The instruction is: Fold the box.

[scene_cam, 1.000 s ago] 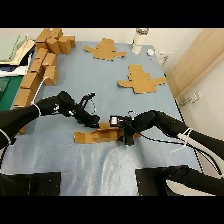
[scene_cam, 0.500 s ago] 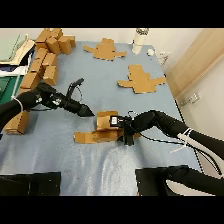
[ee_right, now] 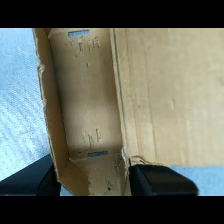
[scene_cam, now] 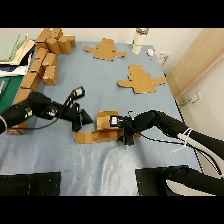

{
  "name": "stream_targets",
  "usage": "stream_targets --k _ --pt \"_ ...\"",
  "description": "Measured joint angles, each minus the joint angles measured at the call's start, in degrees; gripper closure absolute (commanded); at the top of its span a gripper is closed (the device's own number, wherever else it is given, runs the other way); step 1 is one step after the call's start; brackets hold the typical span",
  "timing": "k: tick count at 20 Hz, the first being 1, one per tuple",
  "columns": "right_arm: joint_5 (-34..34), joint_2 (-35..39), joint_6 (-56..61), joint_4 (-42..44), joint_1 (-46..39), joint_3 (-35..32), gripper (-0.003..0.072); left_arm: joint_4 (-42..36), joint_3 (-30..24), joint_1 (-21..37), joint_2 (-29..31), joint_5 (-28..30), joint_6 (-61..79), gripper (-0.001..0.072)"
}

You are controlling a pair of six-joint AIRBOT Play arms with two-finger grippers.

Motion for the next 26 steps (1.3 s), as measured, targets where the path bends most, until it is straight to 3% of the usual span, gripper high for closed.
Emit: stream_targets --k 6,13,14,16,17,23,24,26 --pt "0.0 0.0 0.0 0.0 0.0 0.0 0.0181 0.4 -8.0 -3.1 2.1 7.5 9.7 0.0005" --pt "0.0 0.0 0.0 0.0 0.0 0.0 0.0181 0.7 -10.5 -6.8 2.3 9.7 11.6 0.0018" --pt "0.0 0.0 0.0 0.0 0.0 0.0 0.0182 0.7 -10.6 -7.4 2.3 10.3 11.6 0.0049" --pt "0.0 0.0 0.0 0.0 0.0 0.0 0.0182 0.5 -10.6 -8.5 2.3 11.3 11.7 0.0346" --pt "0.0 0.0 0.0 0.0 0.0 0.0 0.0181 0.3 -10.7 -8.9 2.3 11.7 11.7 0.041" --pt "0.0 0.0 0.0 0.0 0.0 0.0 0.0181 0.0 -10.8 -10.1 2.3 14.4 11.8 0.0424" --pt "0.0 0.0 0.0 0.0 0.0 0.0 0.0182 -0.3 -10.8 -10.3 2.3 14.4 11.8 0.0593" --pt "-0.1 0.0 0.0 0.0 0.0 0.0 0.0181 -1.3 -10.8 -10.6 2.3 14.8 11.8 0.0622"
